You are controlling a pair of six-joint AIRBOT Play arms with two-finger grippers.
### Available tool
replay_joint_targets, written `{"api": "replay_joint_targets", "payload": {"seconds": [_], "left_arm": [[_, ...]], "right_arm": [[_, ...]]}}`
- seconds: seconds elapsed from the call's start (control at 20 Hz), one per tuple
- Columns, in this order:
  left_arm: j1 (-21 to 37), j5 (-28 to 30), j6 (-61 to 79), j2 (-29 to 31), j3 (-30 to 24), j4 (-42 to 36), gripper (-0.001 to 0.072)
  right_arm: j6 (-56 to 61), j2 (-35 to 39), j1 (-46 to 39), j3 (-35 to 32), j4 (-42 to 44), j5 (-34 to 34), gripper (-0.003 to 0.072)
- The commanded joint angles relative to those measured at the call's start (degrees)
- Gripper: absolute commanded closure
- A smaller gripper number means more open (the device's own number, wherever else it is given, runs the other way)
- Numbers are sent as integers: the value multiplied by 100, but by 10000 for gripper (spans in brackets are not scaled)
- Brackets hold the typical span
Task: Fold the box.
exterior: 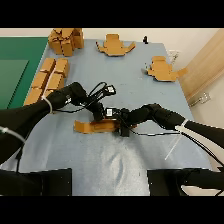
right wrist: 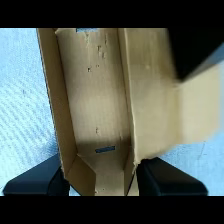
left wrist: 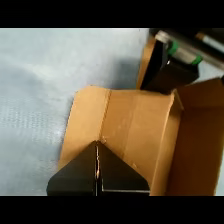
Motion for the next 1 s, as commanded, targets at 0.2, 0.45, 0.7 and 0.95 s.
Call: {"api": "replay_joint_targets", "payload": {"seconds": [0.2,0.45,0.7,0.95], "left_arm": [[219,-1639,-610,-334,887,800,699],[1143,-1497,-459,1655,474,713,701],[1495,-1335,426,3189,-1696,918,690],[994,-4,949,2861,-2437,579,113]], "right_arm": [[0,-2,0,-2,20,0,680],[0,-2,0,-2,17,-15,679],[-2,-2,0,-2,20,-22,680],[-2,-2,0,-2,28,-20,680]]}}
